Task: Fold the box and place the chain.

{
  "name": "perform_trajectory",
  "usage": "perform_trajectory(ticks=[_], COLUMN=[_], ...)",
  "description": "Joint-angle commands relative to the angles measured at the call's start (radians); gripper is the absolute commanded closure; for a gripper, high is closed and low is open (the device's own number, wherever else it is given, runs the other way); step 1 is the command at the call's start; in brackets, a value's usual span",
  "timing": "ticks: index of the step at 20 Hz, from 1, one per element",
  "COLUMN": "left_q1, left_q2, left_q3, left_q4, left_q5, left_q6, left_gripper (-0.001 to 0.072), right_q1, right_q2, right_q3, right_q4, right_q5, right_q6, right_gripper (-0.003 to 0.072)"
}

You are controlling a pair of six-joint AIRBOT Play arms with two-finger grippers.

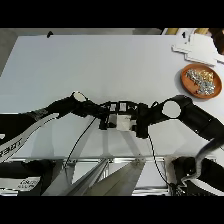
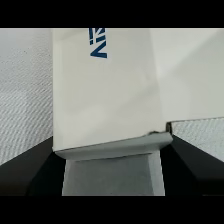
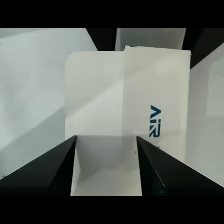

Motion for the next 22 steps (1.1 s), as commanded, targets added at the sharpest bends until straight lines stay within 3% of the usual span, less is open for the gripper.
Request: perform_trajectory(ticks=[1,7,9,15,19,22], left_q1=[0.001,0.001,0.001,0.001,0.001,0.001], left_q2=[0.001,0.001,0.001,0.001,0.001,0.001], left_q3=[0.001,0.001,0.001,0.001,0.001,0.001], left_q4=[0.0,0.0,0.0,0.0,0.0,0.0], left_q5=[0.0,0.0,0.0,0.0,0.0,0.0], left_q6=[0.0,0.0,0.0,0.0,0.0,0.0], left_gripper=[0.0503,0.0503,0.0503,0.0503,0.0503,0.0503], right_q1=[0.004,0.004,0.004,0.004,0.004,0.004], right_q2=[-0.004,-0.028,-0.008,0.011,0.011,0.002], right_q3=[0.0,0.0,0.0,0.0,0.0,0.0], right_q4=[-0.037,-0.07,-0.08,-0.093,0.071,0.029], right_q5=[-0.017,-0.08,-0.105,-0.097,0.028,0.03], right_q6=[0.03,0.073,0.074,0.098,-0.045,-0.047], right_gripper=[0.0267,0.0292,0.0397,0.0395,0.0388,0.0378])
